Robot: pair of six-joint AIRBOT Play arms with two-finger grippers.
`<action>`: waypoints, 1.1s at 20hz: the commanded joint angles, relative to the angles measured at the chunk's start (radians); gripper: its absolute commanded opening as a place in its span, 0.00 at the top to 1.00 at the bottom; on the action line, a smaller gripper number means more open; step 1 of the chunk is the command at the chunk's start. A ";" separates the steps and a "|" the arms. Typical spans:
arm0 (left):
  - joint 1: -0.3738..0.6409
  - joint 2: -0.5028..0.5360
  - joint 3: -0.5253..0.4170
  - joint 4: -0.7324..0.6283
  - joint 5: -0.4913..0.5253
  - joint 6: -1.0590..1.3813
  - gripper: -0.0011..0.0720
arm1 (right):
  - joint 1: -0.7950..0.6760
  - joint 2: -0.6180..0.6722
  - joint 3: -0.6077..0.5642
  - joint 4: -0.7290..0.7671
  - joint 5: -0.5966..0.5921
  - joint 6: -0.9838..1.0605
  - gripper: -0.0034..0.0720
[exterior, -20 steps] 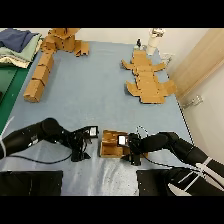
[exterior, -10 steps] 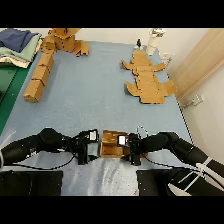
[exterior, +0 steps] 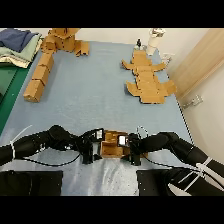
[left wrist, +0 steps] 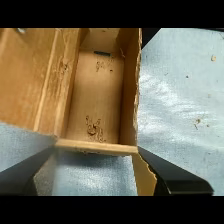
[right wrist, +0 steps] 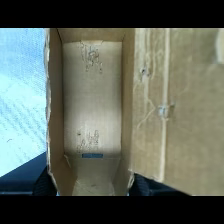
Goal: Fold the box.
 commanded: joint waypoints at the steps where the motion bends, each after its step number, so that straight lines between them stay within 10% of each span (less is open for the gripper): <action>1: -0.006 -0.006 0.005 0.002 -0.004 0.011 0.04 | 0.000 -0.001 0.000 0.000 0.000 0.000 0.29; 22: -0.043 -0.039 0.037 0.002 0.003 0.064 0.04 | 0.000 -0.001 0.000 0.000 0.000 0.000 0.29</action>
